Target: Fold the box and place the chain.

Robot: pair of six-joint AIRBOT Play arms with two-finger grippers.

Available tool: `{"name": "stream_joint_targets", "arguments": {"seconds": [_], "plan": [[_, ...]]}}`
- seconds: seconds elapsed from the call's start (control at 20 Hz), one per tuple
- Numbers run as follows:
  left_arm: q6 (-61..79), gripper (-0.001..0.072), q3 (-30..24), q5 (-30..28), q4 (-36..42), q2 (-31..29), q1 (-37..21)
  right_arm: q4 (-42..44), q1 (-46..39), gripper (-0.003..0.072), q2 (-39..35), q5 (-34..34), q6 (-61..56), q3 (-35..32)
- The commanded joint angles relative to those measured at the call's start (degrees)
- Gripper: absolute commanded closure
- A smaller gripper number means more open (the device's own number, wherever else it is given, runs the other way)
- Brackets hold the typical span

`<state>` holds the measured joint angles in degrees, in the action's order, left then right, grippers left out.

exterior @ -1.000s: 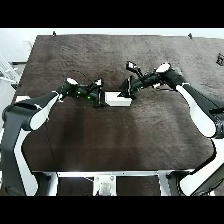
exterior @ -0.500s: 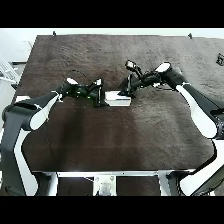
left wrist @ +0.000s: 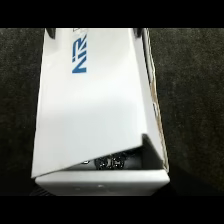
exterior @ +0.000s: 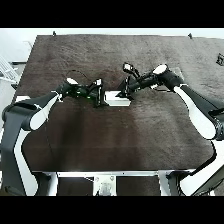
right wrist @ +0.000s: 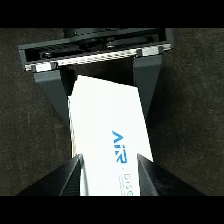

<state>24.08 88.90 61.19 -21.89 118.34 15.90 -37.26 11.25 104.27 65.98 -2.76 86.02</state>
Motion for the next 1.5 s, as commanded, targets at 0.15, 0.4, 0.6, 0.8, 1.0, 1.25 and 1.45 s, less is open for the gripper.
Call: {"name": "stream_joint_targets", "arguments": {"seconds": [0.15, 0.4, 0.6, 0.8, 1.0, 1.25, 1.45], "plan": [[-0.07, 0.029, -0.02, -0.09, 0.04, -0.02, 0.02, -0.13, 0.37, 0.0331, -0.13, -2.03, 0.07, -1.49], [-0.07, 0.029, -0.02, -0.09, 0.04, -0.02, 0.02, 0.15, 0.28, 0.0321, -1.7, -5.09, 0.24, -0.94], [-0.07, 0.029, -0.02, -0.09, 0.04, -0.02, 0.02, 0.11, 0.76, 0.0321, -1.77, -4.39, 0.22, -1.64], [-0.07, 0.029, -0.02, -0.09, 0.04, -0.02, 0.02, 0.15, 1.14, 0.0322, -1.77, -4.48, 0.24, -2.43], [-0.07, 0.029, -0.02, -0.09, 0.04, -0.02, 0.02, 0.15, 1.46, 0.0323, -1.77, -4.44, -0.02, -2.95], [-0.07, 0.029, -0.02, -0.09, 0.04, -0.02, 0.02, 1.01, 2.25, 0.0322, -1.77, -3.82, -0.17, -6.01], [-0.07, 0.029, -0.02, -0.09, 0.04, -0.02, 0.02, 3.52, 2.05, 0.0229, -1.79, -3.78, 0.31, -6.73]]}}
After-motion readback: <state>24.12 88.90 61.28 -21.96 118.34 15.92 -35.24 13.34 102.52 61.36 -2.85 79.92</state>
